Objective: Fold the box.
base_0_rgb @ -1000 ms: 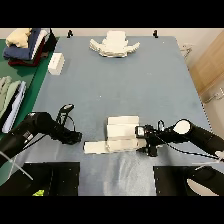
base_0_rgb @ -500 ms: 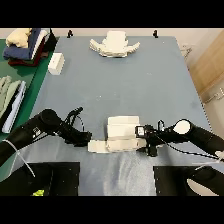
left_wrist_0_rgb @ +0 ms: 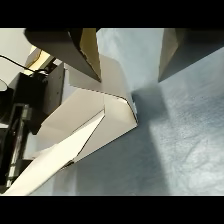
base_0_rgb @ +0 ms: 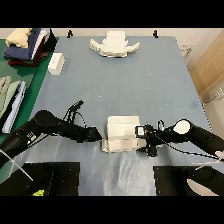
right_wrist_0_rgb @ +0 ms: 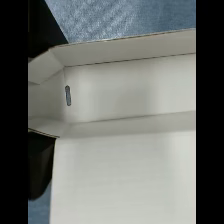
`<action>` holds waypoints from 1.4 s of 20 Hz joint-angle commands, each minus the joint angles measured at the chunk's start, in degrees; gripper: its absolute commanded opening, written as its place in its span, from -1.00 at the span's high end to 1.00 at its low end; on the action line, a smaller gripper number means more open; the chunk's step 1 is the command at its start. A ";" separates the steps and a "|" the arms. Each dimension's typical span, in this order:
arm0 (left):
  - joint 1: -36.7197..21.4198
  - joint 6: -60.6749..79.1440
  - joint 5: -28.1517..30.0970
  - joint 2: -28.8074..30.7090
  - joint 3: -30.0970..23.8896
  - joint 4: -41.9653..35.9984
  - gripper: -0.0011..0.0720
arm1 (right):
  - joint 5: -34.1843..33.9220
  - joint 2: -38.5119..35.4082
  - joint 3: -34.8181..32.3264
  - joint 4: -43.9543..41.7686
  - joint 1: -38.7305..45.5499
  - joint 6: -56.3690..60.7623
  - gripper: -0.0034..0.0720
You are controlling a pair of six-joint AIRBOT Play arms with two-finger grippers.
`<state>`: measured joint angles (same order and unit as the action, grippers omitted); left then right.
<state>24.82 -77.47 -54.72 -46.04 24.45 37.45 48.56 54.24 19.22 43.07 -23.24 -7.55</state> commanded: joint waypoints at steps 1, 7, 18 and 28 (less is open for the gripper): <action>1.46 0.50 2.80 0.28 -0.22 -1.49 -0.50 | 0.02 -0.04 0.00 0.00 0.04 -0.02 -0.44; 9.46 -0.52 8.41 -0.44 -0.24 -1.70 -0.50 | 0.02 -0.04 0.00 0.00 0.04 -0.02 -0.44; 16.98 -14.95 12.63 -4.70 2.27 5.68 -0.46 | 0.02 -0.04 0.00 0.00 0.04 -0.02 -0.44; 37.09 -67.93 7.21 -17.29 18.25 43.56 -0.46 | 0.02 -0.04 0.00 0.00 0.04 -0.02 -0.44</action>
<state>57.56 -133.73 -44.47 -58.28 38.06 72.51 48.56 54.24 19.25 43.07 -23.24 -7.57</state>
